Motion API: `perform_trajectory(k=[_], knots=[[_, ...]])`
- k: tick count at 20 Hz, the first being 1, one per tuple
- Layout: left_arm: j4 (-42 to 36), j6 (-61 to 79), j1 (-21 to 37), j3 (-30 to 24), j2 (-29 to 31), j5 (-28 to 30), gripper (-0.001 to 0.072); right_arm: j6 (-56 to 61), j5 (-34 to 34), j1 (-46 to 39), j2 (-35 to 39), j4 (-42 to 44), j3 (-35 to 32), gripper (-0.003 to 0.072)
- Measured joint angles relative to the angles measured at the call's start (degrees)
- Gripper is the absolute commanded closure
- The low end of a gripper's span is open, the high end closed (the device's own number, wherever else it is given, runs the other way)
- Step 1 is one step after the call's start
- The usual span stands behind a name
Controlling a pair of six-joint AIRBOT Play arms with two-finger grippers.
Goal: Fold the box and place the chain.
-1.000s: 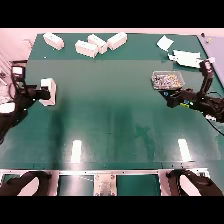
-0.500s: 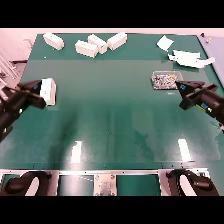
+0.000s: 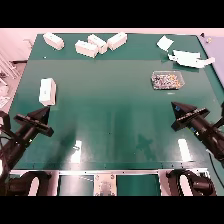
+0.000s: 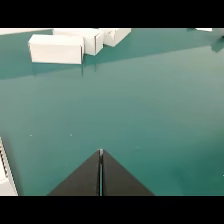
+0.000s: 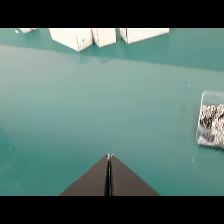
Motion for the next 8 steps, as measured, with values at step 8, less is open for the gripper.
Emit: perform_trajectory(k=[8], knots=[[-0.09, -0.22, 0.00, -1.81, 1.38, -0.20, 0.0690, 0.00, -0.28, 0.00, 1.22, -0.02, -6.29, 0.0680]])
